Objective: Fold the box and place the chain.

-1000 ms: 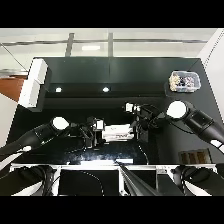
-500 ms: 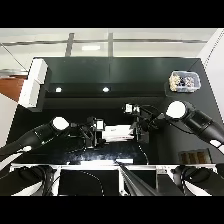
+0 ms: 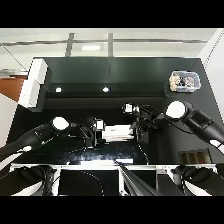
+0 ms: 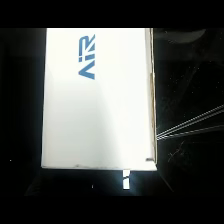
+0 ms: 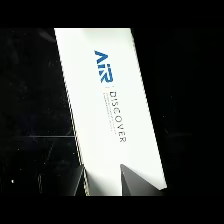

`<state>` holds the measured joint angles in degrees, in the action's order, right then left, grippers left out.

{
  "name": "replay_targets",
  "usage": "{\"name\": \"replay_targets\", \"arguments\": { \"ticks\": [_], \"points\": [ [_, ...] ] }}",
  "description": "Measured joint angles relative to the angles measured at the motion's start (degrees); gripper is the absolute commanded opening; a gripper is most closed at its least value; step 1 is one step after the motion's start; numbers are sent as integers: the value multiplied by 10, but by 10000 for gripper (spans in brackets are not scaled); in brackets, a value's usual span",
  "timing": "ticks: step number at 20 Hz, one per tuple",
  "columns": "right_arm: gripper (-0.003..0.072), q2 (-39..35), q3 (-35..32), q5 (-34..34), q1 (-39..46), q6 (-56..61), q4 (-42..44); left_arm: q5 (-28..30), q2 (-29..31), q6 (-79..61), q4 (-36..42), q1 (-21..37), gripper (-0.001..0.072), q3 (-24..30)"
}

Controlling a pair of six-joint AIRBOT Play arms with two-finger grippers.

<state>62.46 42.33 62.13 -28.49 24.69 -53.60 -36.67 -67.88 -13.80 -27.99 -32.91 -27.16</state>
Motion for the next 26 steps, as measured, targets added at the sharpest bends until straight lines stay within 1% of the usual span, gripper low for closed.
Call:
{"name": "replay_targets", "arguments": {
  "ticks": [6,10,11,12,15,17,19,22,24,26],
  "points": [
    [280,3,-7,-23,-27,10,0,0,0,-2,0,0,345,0],
    [277,-6,1,-11,-13,46,-3,0,0,-2,0,0,345,0],
    [146,-12,5,2,-3,61,-4,0,0,-2,0,0,345,0],
    [39,-17,9,16,7,82,-4,0,0,-2,0,0,345,0],
    [42,-29,14,57,51,176,5,0,0,-1,0,0,345,0],
    [42,-28,4,73,77,223,50,0,0,-1,0,0,345,0],
    [43,-15,-13,82,92,251,127,0,0,-1,0,0,345,0],
    [43,28,-32,83,93,272,242,0,0,-1,0,0,345,0],
    [43,61,-38,76,82,278,285,0,0,-1,0,0,345,0],
    [43,90,-41,67,71,282,307,0,0,-1,0,0,345,0]
  ]
}}
